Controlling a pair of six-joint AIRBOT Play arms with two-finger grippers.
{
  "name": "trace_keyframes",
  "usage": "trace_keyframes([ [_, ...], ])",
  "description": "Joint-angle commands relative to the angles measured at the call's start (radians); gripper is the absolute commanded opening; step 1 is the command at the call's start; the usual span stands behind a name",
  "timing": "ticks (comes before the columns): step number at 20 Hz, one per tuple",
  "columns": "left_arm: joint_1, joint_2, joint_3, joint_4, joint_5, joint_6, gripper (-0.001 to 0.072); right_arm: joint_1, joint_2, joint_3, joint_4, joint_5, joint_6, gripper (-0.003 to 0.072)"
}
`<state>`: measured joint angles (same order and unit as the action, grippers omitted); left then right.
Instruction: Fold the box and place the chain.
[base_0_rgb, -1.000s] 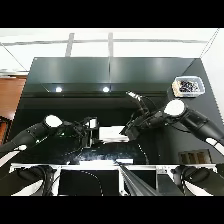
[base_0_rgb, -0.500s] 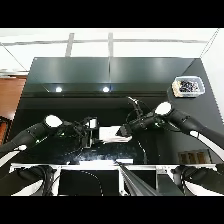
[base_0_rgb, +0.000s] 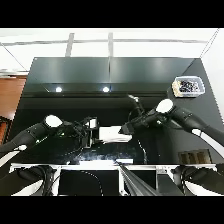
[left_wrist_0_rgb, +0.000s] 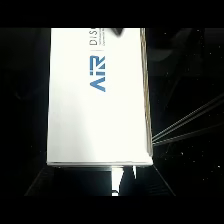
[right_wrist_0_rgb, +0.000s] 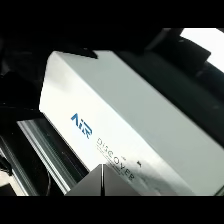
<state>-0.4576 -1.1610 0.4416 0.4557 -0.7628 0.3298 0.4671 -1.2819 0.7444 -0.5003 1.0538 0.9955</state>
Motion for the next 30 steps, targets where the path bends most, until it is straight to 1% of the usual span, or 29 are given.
trace_keyframes([
  [1, 0.0, -0.001, 0.0, -0.002, 0.002, 0.0, 0.0341, -0.07, 0.106, 0.064, 0.019, 0.2, 0.006, 0.0006],
  [2, 0.0, -0.001, 0.0, -0.002, 0.002, 0.0, 0.0347, -0.112, 0.161, 0.076, -0.001, 0.243, 0.016, 0.0006],
  [3, 0.0, 0.0, 0.0, 0.0, 0.001, 0.0, 0.0393, -0.159, 0.214, 0.078, -0.035, 0.259, 0.035, 0.0006],
  [4, 0.0, 0.005, 0.0, 0.001, 0.0, -0.001, 0.0518, -0.214, 0.267, 0.078, -0.094, 0.267, 0.058, 0.0007],
  [5, 0.002, 0.018, 0.0, 0.008, 0.0, -0.003, 0.072, -0.265, 0.307, 0.078, -0.154, 0.272, 0.085, 0.0007],
  [7, 0.011, 0.065, 0.001, 0.069, -0.002, -0.082, 0.072, -0.361, 0.367, 0.078, -0.251, 0.298, 0.119, 0.0007],
  [9, 0.025, 0.137, 0.001, 0.173, -0.012, -0.204, 0.072, -0.436, 0.384, 0.077, -0.293, 0.34, 0.12, 0.0007],
  [11, 0.039, 0.219, 0.001, 0.247, -0.08, -0.287, 0.0719, -0.469, 0.384, 0.077, -0.363, 0.354, 0.119, 0.0007],
  [13, 0.037, 0.286, 0.002, 0.227, -0.148, -0.297, 0.0719, -0.47, 0.384, 0.076, -0.431, 0.351, 0.119, 0.0007],
  [15, 0.004, 0.307, 0.019, 0.16, -0.145, -0.313, 0.0718, -0.47, 0.384, 0.072, -0.443, 0.327, 0.119, 0.0007],
  [17, -0.053, 0.272, 0.049, 0.132, -0.069, -0.315, 0.0717, -0.47, 0.384, 0.072, -0.443, 0.285, 0.119, 0.0007],
  [19, -0.119, 0.194, 0.09, 0.127, 0.007, -0.317, 0.0717, -0.47, 0.384, 0.072, -0.443, 0.261, 0.12, 0.0007],
  [22, -0.201, 0.043, 0.182, 0.127, 0.018, -0.345, 0.0717, -0.47, 0.384, 0.072, -0.442, 0.264, 0.122, 0.0007],
  [25, -0.221, -0.068, 0.254, 0.127, 0.017, -0.38, 0.0717, -0.47, 0.384, 0.072, -0.442, 0.264, 0.122, 0.0007],
  [27, -0.222, -0.101, 0.282, 0.127, 0.018, -0.433, 0.0717, -0.47, 0.384, 0.072, -0.442, 0.266, 0.122, 0.0007],
  [30, -0.222, -0.104, 0.286, 0.13, 0.018, -0.435, 0.0717, -0.47, 0.384, 0.072, -0.443, 0.266, 0.122, 0.0007],
])
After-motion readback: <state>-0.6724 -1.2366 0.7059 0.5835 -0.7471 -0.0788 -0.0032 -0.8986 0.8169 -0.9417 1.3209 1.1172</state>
